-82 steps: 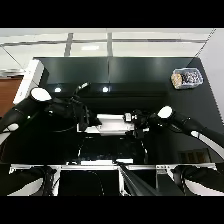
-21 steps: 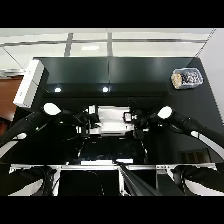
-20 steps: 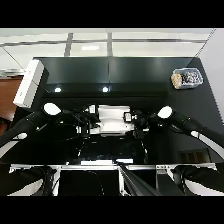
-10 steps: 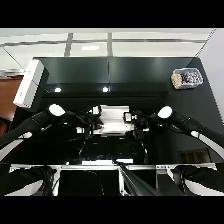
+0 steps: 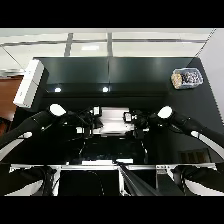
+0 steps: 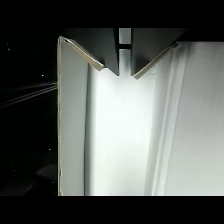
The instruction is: Fold the box and place the chain.
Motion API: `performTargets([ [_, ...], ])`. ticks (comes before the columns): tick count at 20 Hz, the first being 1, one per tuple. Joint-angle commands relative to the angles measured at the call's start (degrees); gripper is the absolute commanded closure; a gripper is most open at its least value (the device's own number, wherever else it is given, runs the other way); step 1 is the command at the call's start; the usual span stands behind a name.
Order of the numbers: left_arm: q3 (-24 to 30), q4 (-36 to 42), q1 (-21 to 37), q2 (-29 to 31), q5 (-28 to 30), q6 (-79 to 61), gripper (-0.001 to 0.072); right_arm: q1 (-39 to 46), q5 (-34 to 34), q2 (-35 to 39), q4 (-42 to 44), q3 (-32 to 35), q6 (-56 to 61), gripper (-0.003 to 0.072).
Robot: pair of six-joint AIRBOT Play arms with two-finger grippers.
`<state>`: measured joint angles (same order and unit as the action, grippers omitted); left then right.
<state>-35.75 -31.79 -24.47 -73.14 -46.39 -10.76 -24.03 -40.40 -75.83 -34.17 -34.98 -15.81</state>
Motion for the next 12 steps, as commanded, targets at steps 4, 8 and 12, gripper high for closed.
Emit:
performTargets([
  [4,-3.5,-23.98,4.42,7.13,-3.32,34.6,0.0682,-0.04,-0.02,-0.04,0.07,0.0,0.07,0.042],
  [8,-3.61,-40.35,18.27,13.66,-5.81,69.79,0.0681,-0.04,-0.02,-0.04,0.04,0.0,0.07,0.042],
  [12,0.0,-23.96,38.62,10.75,-20.15,81.35,0.068,-0.04,-0.04,-0.04,0.04,0.0,0.07,0.042],
])
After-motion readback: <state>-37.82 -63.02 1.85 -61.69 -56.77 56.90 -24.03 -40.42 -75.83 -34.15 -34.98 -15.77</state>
